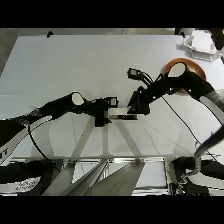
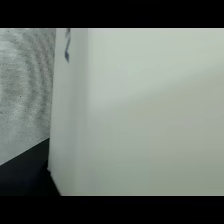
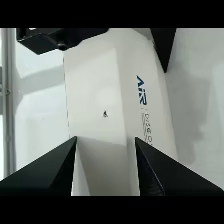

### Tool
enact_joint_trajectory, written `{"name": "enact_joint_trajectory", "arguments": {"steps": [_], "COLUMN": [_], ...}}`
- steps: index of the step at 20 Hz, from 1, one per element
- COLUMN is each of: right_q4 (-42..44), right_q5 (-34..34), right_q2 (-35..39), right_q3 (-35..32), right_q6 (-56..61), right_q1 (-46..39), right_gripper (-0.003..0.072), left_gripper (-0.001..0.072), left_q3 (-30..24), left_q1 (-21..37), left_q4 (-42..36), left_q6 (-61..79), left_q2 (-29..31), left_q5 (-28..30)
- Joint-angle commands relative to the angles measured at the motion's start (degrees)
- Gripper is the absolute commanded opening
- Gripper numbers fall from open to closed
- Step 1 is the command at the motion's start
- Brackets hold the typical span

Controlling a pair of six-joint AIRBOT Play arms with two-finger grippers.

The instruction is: Fold the box and place the chain.

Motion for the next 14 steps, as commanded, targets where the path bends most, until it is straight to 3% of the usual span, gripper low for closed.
{"name": "enact_joint_trajectory", "arguments": {"steps": [1, 14], "right_q4": [-4.8, -12.5], "right_q5": [-2.3, -10.2], "right_q2": [1.3, 4.1], "right_q3": [-1.4, -2.2], "right_q6": [0.0, 4.9], "right_q1": [3.0, 5.3], "right_gripper": [0.0414, 0.0402], "left_gripper": [0.0272, 0.0272], "left_q3": [0.0, 0.0], "left_q1": [0.0, 0.0], "left_q4": [0.0, 0.0], "left_q6": [0.0, 0.0], "left_q2": [0.0, 0.0], "left_q5": [0.0, 0.0]}}
